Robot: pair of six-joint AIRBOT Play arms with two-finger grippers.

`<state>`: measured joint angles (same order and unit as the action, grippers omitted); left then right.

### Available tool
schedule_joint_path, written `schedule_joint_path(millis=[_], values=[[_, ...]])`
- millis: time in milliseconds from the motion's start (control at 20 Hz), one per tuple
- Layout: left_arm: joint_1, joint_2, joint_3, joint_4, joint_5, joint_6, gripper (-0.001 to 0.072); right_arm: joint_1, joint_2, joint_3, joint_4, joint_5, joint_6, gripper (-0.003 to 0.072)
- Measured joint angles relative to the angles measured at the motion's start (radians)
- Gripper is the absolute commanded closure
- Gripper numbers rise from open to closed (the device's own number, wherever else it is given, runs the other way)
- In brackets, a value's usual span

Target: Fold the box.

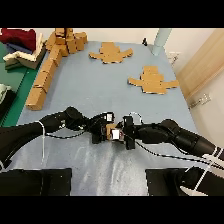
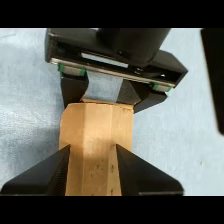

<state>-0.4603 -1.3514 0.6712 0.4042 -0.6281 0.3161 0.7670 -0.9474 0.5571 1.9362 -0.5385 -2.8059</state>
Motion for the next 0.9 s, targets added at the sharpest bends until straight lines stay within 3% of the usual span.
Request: schedule_joint_path(millis=[100,250,300,550,650,700,750,900], values=[[0.000,0.000,0.000,0.000,0.000,0.000,0.0194,0.001,0.000,-0.002,-0.006,0.003,0.001,0.0339],[0.000,0.000,0.000,0.000,0.001,-0.001,0.0194,0.002,0.000,-0.002,-0.013,0.005,0.004,0.0362],[0.000,0.000,0.000,0.000,0.001,-0.001,0.0193,0.002,0.000,-0.002,-0.015,0.006,0.004,0.0430],[0.002,0.000,0.000,0.000,0.002,-0.002,0.0194,0.002,0.001,-0.002,-0.016,0.006,0.004,0.0467],[0.001,0.000,0.000,0.000,0.002,-0.001,0.0193,0.002,0.003,-0.002,-0.016,0.005,0.004,0.0430],[0.001,0.000,0.000,0.000,0.002,-0.001,0.0194,0.002,0.005,-0.002,-0.018,0.004,0.005,0.0293],[0.001,0.000,0.000,0.001,-0.002,0.001,0.0193,0.002,0.006,-0.002,-0.020,0.006,0.005,0.0227],[0.001,0.000,0.000,0.001,-0.004,0.002,0.0193,0.002,0.006,-0.002,-0.021,0.003,0.005,0.0220]])
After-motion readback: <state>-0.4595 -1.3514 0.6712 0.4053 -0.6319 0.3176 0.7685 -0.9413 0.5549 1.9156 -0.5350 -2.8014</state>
